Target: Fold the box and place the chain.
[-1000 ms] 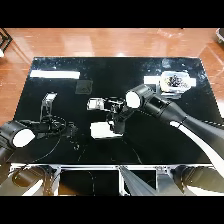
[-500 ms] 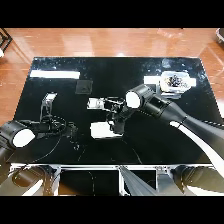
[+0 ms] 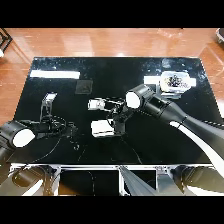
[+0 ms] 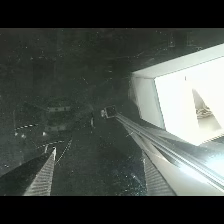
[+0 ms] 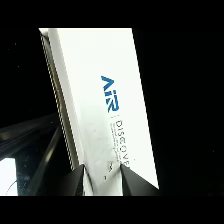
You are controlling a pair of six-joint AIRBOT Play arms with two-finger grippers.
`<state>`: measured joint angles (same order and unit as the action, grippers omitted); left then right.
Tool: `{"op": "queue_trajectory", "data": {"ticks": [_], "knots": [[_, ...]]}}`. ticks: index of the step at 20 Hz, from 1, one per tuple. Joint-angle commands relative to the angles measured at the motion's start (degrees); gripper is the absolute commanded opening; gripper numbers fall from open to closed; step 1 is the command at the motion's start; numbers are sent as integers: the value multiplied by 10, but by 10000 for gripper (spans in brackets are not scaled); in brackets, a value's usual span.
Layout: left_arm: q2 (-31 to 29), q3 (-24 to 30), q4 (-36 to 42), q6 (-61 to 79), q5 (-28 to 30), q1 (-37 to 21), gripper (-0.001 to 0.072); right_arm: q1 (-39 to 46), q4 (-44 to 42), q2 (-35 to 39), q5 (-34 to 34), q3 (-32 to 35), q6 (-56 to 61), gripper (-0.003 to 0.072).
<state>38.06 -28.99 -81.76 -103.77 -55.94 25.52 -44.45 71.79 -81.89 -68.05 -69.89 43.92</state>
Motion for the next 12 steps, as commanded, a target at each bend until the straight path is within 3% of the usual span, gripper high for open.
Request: {"op": "queue_trajectory", "data": {"ticks": [1, 2, 3, 12], "knots": [[0, 0, 0, 0, 0, -1, 642, 0, 1, 0, -1, 0, 0, 284], [0, 0, 0, 0, 0, -1, 642, 0, 1, 0, -1, 0, 0, 281], [0, 0, 0, 0, 0, -1, 642, -1, 1, 0, -1, 0, 0, 226], [0, 0, 0, 0, 0, -1, 642, -1, 0, -2, 0, 0, 0, 227]]}}
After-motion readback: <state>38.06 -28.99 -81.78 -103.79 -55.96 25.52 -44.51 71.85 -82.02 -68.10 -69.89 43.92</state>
